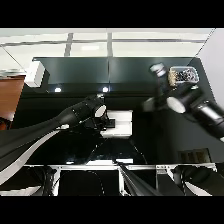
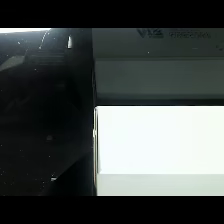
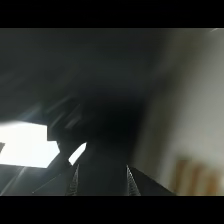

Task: Fold the box and place the chain.

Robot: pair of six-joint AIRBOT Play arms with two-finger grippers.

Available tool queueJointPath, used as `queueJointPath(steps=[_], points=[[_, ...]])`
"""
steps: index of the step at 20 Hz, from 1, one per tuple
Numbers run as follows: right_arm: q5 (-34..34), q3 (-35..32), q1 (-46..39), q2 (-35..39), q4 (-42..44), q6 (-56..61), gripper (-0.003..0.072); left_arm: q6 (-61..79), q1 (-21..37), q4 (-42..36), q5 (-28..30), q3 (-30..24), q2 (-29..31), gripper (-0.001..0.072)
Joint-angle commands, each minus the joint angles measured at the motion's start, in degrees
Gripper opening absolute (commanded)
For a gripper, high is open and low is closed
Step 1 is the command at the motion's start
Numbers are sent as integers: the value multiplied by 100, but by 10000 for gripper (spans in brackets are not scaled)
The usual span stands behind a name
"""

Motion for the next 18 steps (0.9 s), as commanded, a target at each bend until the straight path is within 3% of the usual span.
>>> queueJointPath(steps=[1,2,4,6,10,13,14,18], points=[[-1615,-155,-1379,94,-1316,-63,456,0,2,0,0,4,0,25],[-2076,-170,-1864,-101,-1150,-85,720,0,2,0,0,4,0,25],[-2752,-103,-2767,-654,-946,-85,720,0,2,0,0,4,0,25],[-2883,481,-3488,-1467,-125,-90,720,0,4,2,15,4,0,25],[-1674,2861,-4096,-3493,1379,-616,720,-2,4,2,33,4,0,25],[-323,4621,-4229,-4841,1818,-1084,692,0,4,2,24,4,0,25],[-44,4951,-4247,-5141,1941,-1141,604,-2,4,2,24,4,0,25],[-203,5093,-4188,-5521,2234,-1147,600,0,4,0,26,4,0,25]])
